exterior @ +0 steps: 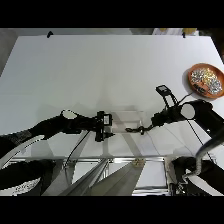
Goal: Fold the box and place the chain.
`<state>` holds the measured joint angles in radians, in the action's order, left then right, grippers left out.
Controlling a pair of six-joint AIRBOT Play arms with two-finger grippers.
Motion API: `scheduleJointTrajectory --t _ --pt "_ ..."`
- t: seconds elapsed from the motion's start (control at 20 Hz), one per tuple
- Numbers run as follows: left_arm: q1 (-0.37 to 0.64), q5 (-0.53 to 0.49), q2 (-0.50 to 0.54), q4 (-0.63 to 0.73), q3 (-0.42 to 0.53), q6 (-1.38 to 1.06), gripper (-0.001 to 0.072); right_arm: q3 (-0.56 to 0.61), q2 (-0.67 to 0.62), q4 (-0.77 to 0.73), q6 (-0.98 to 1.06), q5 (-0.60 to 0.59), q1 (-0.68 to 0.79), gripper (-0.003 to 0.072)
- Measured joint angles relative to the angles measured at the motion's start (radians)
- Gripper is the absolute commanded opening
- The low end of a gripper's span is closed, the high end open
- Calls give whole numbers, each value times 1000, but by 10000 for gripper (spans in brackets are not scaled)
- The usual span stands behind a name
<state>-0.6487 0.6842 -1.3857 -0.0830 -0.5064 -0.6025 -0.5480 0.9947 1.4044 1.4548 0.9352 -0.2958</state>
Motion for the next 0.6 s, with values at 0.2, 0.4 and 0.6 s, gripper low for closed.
scheduleJointTrajectory --t 0.2,0.4,0.6 --pt "0 0 0 0 0 0 272 3 45 26 39 -20 -24 224" --pt "0 0 0 0 0 0 272 4 81 35 53 -44 -31 218" --pt "0 0 0 0 0 0 272 4 103 37 60 -58 -32 167"
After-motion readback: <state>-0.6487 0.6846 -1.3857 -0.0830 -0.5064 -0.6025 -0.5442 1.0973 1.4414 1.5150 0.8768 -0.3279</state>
